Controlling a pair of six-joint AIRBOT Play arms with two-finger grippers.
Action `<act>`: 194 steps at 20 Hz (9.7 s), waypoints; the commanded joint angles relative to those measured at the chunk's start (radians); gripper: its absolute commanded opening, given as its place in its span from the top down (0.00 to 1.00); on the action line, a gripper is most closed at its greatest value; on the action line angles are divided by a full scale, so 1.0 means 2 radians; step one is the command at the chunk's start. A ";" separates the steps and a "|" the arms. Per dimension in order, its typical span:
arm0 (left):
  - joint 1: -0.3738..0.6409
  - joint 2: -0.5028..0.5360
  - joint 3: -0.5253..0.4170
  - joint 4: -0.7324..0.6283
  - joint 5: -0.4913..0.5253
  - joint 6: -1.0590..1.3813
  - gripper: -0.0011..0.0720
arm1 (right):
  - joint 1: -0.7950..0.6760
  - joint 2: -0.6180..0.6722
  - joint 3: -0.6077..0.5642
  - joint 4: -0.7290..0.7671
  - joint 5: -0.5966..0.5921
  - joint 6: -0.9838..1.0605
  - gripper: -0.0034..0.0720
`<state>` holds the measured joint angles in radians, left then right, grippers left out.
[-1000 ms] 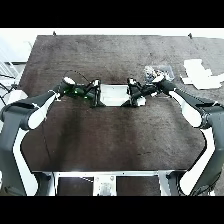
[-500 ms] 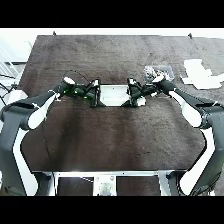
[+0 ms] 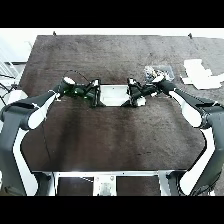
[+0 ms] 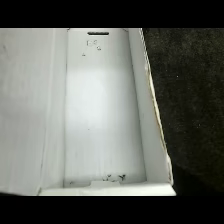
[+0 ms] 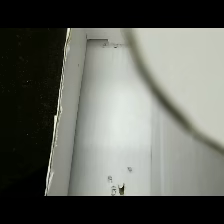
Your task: Fold the box and place the chain.
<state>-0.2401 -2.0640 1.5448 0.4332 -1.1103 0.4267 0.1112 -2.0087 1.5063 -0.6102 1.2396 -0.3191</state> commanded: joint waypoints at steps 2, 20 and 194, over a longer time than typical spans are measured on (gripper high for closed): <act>0.000 0.000 0.000 0.000 0.000 0.000 0.51 | 0.000 0.000 0.000 0.000 0.000 0.000 0.18; 0.000 0.000 0.000 0.000 0.001 0.000 0.51 | -0.075 0.085 0.000 -0.062 0.070 0.119 0.00; 0.000 0.000 0.000 0.000 0.001 0.000 0.51 | 0.116 0.104 0.001 -0.338 -0.090 0.976 0.35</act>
<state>-0.2405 -2.0640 1.5452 0.4335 -1.1084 0.4271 0.3054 -1.7679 1.4513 -1.1717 1.0218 1.5314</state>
